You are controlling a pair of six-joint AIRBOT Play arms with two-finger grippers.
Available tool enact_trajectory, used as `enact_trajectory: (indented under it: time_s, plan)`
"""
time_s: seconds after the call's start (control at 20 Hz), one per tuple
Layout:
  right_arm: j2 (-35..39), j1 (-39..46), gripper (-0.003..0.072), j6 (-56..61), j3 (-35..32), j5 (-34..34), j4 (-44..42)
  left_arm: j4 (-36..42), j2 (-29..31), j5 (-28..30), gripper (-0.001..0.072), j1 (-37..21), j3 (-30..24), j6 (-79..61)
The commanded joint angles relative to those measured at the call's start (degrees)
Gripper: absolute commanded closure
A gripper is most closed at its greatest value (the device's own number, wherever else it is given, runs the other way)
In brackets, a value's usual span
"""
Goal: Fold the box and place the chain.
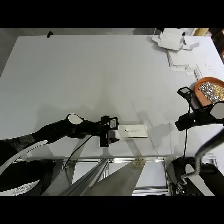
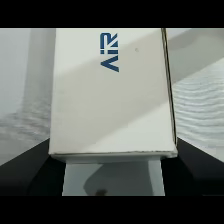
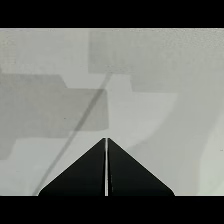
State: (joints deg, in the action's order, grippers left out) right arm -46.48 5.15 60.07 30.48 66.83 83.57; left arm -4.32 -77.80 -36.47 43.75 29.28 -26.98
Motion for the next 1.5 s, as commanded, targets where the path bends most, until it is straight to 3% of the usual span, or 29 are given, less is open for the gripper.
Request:
enact_trajectory:
  time_s: [0.0,0.2,0.4,0.5,0.6,0.65,0.8,0.9,1.0,1.05,1.25,1.45]
  plan:
    - [0.04,0.04,0.0674,0.04,-0.04,0.04,0.0,-4.28,5.33,1.46,0.0501,-2.38,0.04,1.7]
    - [0.04,0.04,0.0674,0.04,-0.04,0.04,0.0,-19.91,19.21,7.82,0.0501,-12.15,0.02,23.47]
    - [0.04,0.04,0.0674,0.04,-0.04,0.04,0.0,-41.2,29.22,10.93,0.0496,-29.83,0.02,56.7]
    - [0.04,0.04,0.0674,0.04,-0.04,0.04,0.0,-50.77,30.93,9.29,0.0495,-39.39,0.02,68.98]
    - [0.04,0.04,0.0674,0.04,-0.04,0.04,0.0,-58.23,30.47,6.99,0.0415,-47.58,0.0,78.27]
    - [0.04,0.04,0.0674,0.04,-0.04,0.04,0.0,-61.27,29.99,5.62,0.0415,-51.06,-0.02,82.34]
    - [0.04,0.04,0.0674,0.04,-0.04,0.04,0.0,-63.93,27.82,2.49,0.0415,-58.07,-0.52,87.97]
    - [0.04,0.04,0.0674,0.04,-0.04,0.04,0.0,-63.91,25.81,-0.46,0.0389,-60.26,-0.7,88.19]
    - [0.04,0.04,0.0674,0.04,-0.04,0.04,0.0,-64.04,23.82,-2.64,0.0143,-60.33,-0.7,88.87]
    - [0.04,0.04,0.0674,0.04,-0.04,0.04,0.0,-64.06,23.04,-3.74,0.0075,-60.3,-0.7,88.98]
    - [0.04,0.04,0.0674,0.04,-0.04,0.04,0.0,-64.08,22.84,-5.01,0.0056,-60.28,-0.7,88.96]
    - [0.04,0.04,0.0674,0.04,-0.04,0.04,0.0,-64.13,26.43,-5.35,0.0057,-60.08,-0.68,88.94]
